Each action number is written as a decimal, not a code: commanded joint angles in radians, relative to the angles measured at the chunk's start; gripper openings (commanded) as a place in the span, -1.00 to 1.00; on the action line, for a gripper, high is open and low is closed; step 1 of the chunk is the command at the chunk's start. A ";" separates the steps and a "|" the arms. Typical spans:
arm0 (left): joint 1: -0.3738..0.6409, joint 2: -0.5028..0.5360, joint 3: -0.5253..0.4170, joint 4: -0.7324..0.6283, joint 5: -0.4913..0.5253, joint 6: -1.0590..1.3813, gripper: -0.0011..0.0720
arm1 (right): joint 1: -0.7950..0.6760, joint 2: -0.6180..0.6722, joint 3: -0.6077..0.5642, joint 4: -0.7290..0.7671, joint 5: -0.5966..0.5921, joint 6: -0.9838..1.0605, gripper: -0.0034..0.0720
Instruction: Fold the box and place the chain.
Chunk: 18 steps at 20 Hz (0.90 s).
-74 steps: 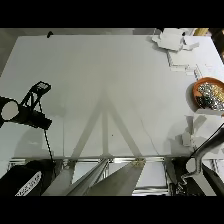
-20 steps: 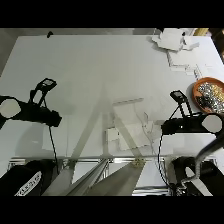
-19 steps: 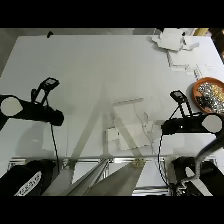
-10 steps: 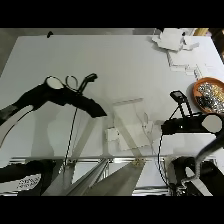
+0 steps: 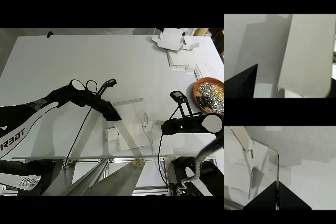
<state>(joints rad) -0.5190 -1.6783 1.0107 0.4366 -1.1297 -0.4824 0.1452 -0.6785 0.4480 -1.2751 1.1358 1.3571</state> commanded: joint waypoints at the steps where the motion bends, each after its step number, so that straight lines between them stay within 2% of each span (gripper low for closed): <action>1: -0.046 -0.040 0.005 -0.009 0.018 0.014 0.74 | 0.001 0.001 0.000 0.000 0.000 0.000 -0.85; 2: -0.055 -0.045 0.004 -0.008 0.024 0.017 0.73 | 0.001 0.001 0.000 0.000 0.000 0.000 -0.85; 3: -0.056 -0.046 0.005 -0.010 0.027 0.026 0.52 | 0.001 0.001 0.000 0.000 0.000 0.000 -0.85; 5: -0.052 -0.045 0.005 -0.010 0.027 0.038 -0.06 | 0.001 0.001 0.000 0.000 0.001 0.000 -0.85; 6: -0.048 -0.045 0.005 -0.008 0.027 0.038 -0.28 | 0.001 0.001 0.000 0.000 0.000 0.000 -0.85; 7: -0.047 -0.045 0.005 -0.008 0.027 0.045 -0.43 | 0.001 0.001 0.000 0.000 0.000 0.000 -0.85; 8: -0.047 -0.045 0.005 -0.009 0.027 0.073 -0.47 | 0.001 0.001 0.000 0.000 0.000 0.000 -0.85; 10: -0.047 -0.045 0.005 -0.009 0.028 0.140 -0.93 | 0.001 0.001 0.000 0.001 0.001 0.000 -0.80; 14: -0.050 -0.019 0.010 -0.003 0.061 0.275 -0.97 | 0.001 0.003 0.020 0.005 0.015 -0.002 -0.12; 18: -0.080 0.066 0.015 0.073 0.126 0.472 -0.97 | 0.001 0.031 0.121 0.005 0.080 -0.074 -0.06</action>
<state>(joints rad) -0.5819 -1.6592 1.0229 0.4561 -1.0531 -0.1616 0.1452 -0.6655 0.5140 -1.2716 1.1740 1.3293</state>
